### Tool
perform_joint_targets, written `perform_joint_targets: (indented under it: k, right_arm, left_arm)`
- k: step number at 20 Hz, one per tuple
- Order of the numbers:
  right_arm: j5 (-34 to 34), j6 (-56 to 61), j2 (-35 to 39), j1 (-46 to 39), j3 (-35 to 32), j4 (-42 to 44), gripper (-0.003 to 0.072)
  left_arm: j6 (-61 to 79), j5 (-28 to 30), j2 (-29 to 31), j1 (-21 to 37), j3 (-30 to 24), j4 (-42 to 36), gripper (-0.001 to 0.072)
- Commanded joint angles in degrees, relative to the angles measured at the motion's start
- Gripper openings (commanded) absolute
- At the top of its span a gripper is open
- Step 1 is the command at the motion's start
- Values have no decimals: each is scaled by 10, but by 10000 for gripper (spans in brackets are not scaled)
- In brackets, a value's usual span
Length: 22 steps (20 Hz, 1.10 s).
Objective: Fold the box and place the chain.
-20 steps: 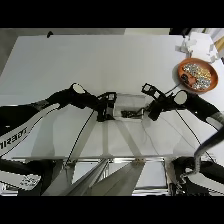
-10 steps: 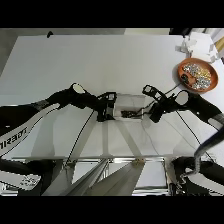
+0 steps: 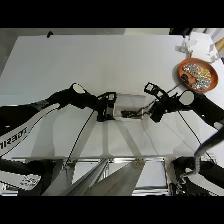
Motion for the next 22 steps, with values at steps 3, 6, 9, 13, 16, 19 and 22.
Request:
perform_joint_targets:
  k: [3, 6, 9, 13, 16, 19, 22]
  right_arm:
    - [5, 0, 7, 0, 0, 2, 14]
    - [1, -7, 7, 0, 0, 1, 16]
    - [-4, -42, 3, 0, 0, 1, 107]
    - [-4, -73, -15, 0, 0, 0, 187]
    - [-7, -83, -36, 0, 0, -3, 209]
    - [-30, -82, -45, 0, 0, -5, 202]
    - [-36, -82, -54, 0, 0, -5, 201]
  left_arm:
    - [0, 0, 0, 0, 0, 0, 251]
    - [0, 0, 0, 0, 0, 0, 251]
    - [0, 0, 0, 0, 0, 0, 251]
    - [0, 0, 0, 0, 0, 0, 251]
    - [0, 0, 0, 0, 0, 0, 251]
    - [0, 0, 0, 0, 0, 0, 251]
    - [0, 0, 0, 0, 0, 0, 251]
